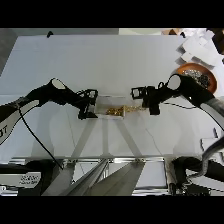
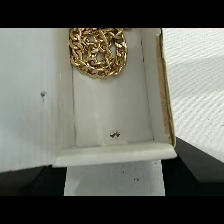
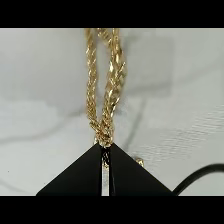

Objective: Fold the box and place the chain.

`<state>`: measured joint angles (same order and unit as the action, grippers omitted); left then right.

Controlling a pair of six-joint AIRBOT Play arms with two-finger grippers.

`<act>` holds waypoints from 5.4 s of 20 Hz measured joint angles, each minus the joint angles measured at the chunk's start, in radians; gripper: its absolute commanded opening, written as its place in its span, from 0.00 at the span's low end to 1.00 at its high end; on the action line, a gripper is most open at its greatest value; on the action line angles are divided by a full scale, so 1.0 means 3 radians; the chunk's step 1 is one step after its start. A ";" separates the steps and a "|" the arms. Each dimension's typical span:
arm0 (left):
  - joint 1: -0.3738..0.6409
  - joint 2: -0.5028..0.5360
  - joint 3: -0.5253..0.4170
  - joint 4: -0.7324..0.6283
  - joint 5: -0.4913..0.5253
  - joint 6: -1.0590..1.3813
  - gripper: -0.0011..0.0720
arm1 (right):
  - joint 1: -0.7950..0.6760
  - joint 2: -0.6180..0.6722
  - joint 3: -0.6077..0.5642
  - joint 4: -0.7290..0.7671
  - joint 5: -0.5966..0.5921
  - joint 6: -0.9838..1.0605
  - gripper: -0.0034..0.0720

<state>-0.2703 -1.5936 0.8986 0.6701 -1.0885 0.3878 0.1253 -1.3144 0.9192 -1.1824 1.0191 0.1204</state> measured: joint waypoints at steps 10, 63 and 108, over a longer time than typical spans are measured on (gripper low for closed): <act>0.0000 0.0000 0.0000 -0.0001 0.0000 0.0001 0.47 | 0.0960 0.0535 0.0004 0.0010 -0.0306 0.1256 0.06; 0.0000 0.0000 0.0000 -0.0001 0.0000 0.0000 0.47 | 0.0019 -0.0739 0.0365 -0.0032 0.0168 -0.0144 0.46; 0.0000 0.0000 0.0000 -0.0001 0.0000 0.0001 0.47 | 0.1485 -0.0125 0.0994 -0.0337 -0.0425 0.2319 0.06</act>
<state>-0.2703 -1.5936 0.8986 0.6697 -1.0885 0.3882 0.5709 -1.3518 1.2175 -1.2835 0.8917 0.8162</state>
